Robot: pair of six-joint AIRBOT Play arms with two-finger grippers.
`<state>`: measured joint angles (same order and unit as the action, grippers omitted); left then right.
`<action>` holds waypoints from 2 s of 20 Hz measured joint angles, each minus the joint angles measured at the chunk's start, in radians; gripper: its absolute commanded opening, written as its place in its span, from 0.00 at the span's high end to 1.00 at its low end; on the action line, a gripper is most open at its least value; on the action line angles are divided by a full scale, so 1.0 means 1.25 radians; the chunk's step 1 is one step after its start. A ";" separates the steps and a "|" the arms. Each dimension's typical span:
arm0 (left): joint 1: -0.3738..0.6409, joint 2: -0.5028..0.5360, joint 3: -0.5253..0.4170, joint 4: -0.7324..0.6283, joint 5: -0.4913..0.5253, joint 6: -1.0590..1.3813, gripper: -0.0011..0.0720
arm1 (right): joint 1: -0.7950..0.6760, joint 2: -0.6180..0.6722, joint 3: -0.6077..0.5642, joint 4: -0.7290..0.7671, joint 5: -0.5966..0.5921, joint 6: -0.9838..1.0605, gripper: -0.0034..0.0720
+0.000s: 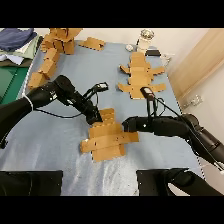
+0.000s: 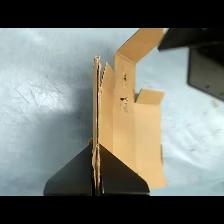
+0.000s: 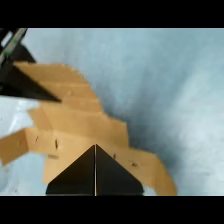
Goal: Fold the box.
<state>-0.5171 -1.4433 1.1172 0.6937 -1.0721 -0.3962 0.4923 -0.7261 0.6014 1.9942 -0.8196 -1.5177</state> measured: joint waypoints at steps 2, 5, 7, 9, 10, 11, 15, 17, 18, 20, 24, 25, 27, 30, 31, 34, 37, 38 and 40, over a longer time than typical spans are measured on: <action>-0.038 0.021 0.001 0.038 0.048 0.007 0.97 | 0.016 -0.009 -0.014 0.015 -0.036 0.016 0.95; -0.083 0.043 -0.006 0.068 0.100 0.009 0.97 | 0.041 -0.028 -0.056 0.028 -0.051 0.039 0.95; -0.109 0.058 -0.026 0.077 0.148 0.010 0.97 | 0.050 -0.041 -0.087 0.031 -0.032 0.054 0.95; -0.132 0.073 -0.053 0.083 0.191 0.012 0.97 | 0.055 -0.051 -0.107 0.025 -0.007 0.065 0.95; -0.143 0.081 -0.069 0.086 0.208 0.013 0.97 | 0.056 -0.056 -0.112 0.011 0.001 0.077 0.95; -0.152 0.089 -0.084 0.088 0.220 0.013 0.97 | 0.058 -0.059 -0.116 -0.013 0.008 0.097 0.95; -0.183 0.111 -0.134 0.091 0.252 0.016 0.97 | 0.060 -0.064 -0.124 -0.132 0.020 0.206 0.95; -0.198 0.115 -0.154 0.092 0.267 0.018 0.97 | 0.060 -0.066 -0.126 -0.162 0.022 0.240 0.95; -0.204 0.117 -0.162 0.092 0.275 0.019 0.97 | 0.060 -0.066 -0.126 -0.169 0.023 0.251 0.95; -0.213 0.119 -0.175 0.093 0.292 0.022 0.97 | 0.060 -0.067 -0.127 -0.172 0.025 0.265 0.95; -0.222 0.146 -0.186 0.099 0.310 0.029 0.97 | 0.067 -0.066 -0.127 -0.098 0.015 0.228 0.95; -0.222 0.160 -0.187 0.105 0.321 0.031 0.97 | 0.070 -0.067 -0.127 -0.081 0.009 0.216 0.95; -0.223 0.187 -0.189 0.114 0.339 0.037 0.97 | 0.075 -0.066 -0.127 -0.070 0.007 0.208 0.95; -0.224 0.213 -0.189 0.123 0.352 0.045 0.97 | 0.079 -0.067 -0.127 -0.094 0.024 0.225 0.95; -0.225 0.217 -0.190 0.124 0.356 0.048 0.97 | 0.079 -0.068 -0.127 -0.107 0.033 0.236 0.95; -0.225 0.224 -0.193 0.127 0.358 0.049 0.97 | 0.081 -0.079 -0.127 -0.145 0.048 0.265 0.95; -0.226 0.226 -0.210 0.127 0.363 0.040 0.97 | 0.081 -0.091 -0.127 -0.185 0.074 0.310 0.95; -0.231 0.226 -0.219 0.128 0.364 0.035 0.97 | 0.081 -0.093 -0.127 -0.191 0.090 0.322 0.95; -0.244 0.227 -0.234 0.128 0.379 0.030 0.97 | 0.081 -0.098 -0.127 -0.204 0.110 0.337 0.95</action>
<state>-0.8219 -1.1599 0.8249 0.8532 -0.5983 -0.3592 0.5934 -0.8490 0.4423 1.7386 -0.6827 -1.0962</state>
